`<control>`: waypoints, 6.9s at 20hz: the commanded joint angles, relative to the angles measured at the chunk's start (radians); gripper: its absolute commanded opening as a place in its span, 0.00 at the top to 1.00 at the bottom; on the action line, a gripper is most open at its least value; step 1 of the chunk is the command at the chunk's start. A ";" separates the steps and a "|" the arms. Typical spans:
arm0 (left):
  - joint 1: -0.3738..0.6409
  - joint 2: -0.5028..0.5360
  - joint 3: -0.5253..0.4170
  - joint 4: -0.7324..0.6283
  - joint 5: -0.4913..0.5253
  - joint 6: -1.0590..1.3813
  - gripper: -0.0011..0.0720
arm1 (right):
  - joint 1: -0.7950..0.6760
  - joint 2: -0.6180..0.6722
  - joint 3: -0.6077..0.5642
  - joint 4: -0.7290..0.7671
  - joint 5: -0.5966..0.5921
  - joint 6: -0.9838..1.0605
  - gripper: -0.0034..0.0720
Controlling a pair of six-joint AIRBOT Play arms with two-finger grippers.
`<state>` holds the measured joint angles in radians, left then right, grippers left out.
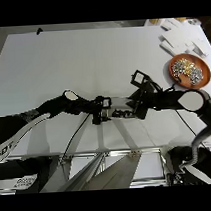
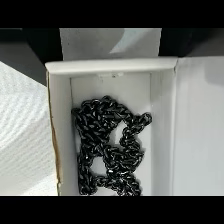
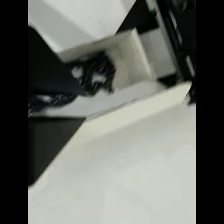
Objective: Fold the box and place the chain.
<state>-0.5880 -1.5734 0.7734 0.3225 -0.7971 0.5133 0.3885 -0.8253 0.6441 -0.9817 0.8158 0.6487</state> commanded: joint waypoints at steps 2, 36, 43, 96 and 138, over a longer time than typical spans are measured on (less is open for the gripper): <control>0.000 0.000 0.000 0.000 0.000 0.000 0.64 | -0.187 0.059 -0.003 -0.216 0.174 -0.087 0.88; 0.000 0.000 0.000 0.000 0.000 0.000 0.64 | -0.177 -0.196 -0.195 -0.027 -0.034 -0.682 0.72; 0.000 0.000 0.000 0.000 0.000 0.000 0.64 | -0.177 -0.238 -0.212 0.145 -0.080 -0.790 0.71; 0.000 0.000 0.000 0.000 0.000 0.000 0.64 | -0.359 -0.015 -0.190 -0.015 0.130 -0.578 0.78; 0.000 0.000 0.000 0.000 0.000 0.000 0.64 | -0.183 -0.274 -0.192 0.089 -0.104 -0.815 0.76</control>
<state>-0.5880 -1.5738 0.7734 0.3225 -0.7967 0.5133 0.2047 -1.0935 0.4530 -0.9070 0.7292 -0.1520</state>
